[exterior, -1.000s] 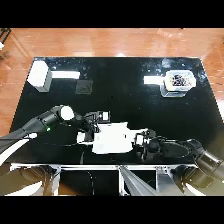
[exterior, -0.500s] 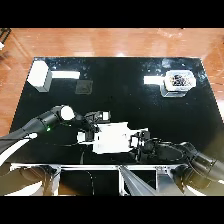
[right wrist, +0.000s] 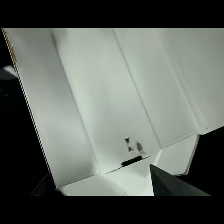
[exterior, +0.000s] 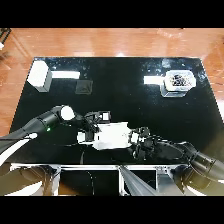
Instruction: Fold the box and place the chain.
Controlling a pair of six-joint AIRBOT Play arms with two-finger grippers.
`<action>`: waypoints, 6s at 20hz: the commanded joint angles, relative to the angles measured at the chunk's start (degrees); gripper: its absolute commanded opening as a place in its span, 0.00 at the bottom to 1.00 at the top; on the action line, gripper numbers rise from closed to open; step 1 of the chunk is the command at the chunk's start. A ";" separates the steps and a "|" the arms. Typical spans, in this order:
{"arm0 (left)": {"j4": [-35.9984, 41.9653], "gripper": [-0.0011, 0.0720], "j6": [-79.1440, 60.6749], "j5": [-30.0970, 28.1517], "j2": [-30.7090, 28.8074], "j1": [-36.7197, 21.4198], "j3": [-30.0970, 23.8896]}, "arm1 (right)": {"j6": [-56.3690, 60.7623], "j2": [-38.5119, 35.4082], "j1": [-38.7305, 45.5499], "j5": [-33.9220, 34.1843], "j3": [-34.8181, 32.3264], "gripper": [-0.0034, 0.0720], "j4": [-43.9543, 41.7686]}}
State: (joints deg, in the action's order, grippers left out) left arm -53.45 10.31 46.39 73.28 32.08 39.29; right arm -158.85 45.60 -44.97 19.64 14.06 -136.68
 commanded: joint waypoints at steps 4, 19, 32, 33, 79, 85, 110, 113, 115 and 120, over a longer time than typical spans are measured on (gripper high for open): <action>-0.09 0.04 -1.57 -1.57 -0.02 -0.04 -0.02 | 1.27 0.02 -0.02 -1.27 1.57 0.96 -0.15; -0.04 0.04 -3.08 -1.36 -0.02 -0.02 -0.02 | -0.83 0.20 -0.02 -5.51 2.12 0.96 3.85; -0.02 0.04 -4.31 -1.27 -0.07 -0.02 -0.02 | 0.48 2.32 3.45 -2.47 3.78 0.96 1.27; -0.02 0.04 -4.33 -1.22 -0.07 -0.02 -0.02 | 0.46 2.71 3.43 -2.49 4.02 0.96 1.27; -0.07 0.04 -1.07 -0.11 -0.72 1.86 -0.02 | -12.26 17.46 9.84 17.20 14.01 0.96 -1.49; -0.09 0.04 -1.07 -0.13 -0.72 1.86 -0.02 | -12.26 19.43 9.84 15.89 14.01 0.96 -1.31; -0.07 0.04 -1.05 -0.37 -0.70 1.86 -0.02 | -12.02 20.57 7.80 15.19 13.99 0.96 1.31; -0.02 0.04 -1.05 -0.70 -0.70 1.86 -0.02 | -12.00 20.65 6.64 12.63 13.99 0.96 0.76; -0.02 0.04 -1.05 -0.76 -0.70 1.86 -0.02 | -11.98 20.68 6.64 11.47 13.99 0.96 -0.22; -0.04 0.04 -1.05 -0.79 -0.70 1.86 -0.02 | -11.91 20.68 6.64 12.09 13.99 0.84 -0.20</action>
State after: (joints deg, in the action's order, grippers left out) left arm -53.52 9.26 45.69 72.55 33.89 39.22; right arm -170.74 66.26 -38.24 31.77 28.03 -136.49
